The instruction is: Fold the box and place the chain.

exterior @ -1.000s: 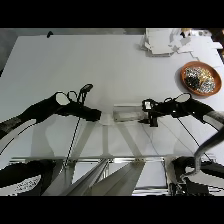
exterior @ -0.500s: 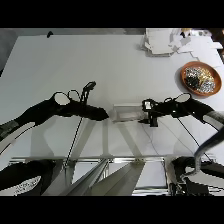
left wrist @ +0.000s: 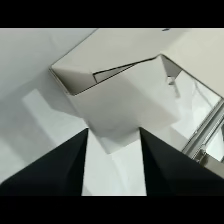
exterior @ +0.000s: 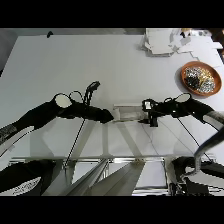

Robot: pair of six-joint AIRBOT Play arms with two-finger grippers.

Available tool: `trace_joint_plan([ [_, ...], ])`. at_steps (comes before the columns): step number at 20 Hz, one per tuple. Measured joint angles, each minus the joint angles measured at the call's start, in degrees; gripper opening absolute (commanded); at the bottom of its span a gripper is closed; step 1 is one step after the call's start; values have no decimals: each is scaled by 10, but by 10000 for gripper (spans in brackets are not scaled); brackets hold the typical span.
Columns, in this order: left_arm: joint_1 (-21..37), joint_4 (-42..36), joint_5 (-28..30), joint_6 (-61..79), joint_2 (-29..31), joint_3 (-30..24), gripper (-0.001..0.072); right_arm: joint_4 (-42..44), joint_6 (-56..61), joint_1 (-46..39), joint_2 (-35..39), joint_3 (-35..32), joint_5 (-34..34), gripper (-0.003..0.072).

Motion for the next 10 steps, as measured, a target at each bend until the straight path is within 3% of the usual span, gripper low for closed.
trace_joint_plan([
  [10, -44, 33, 57, -70, -12, 16, 444, 0, 0, 0, 0, 0, 0, 411],
])
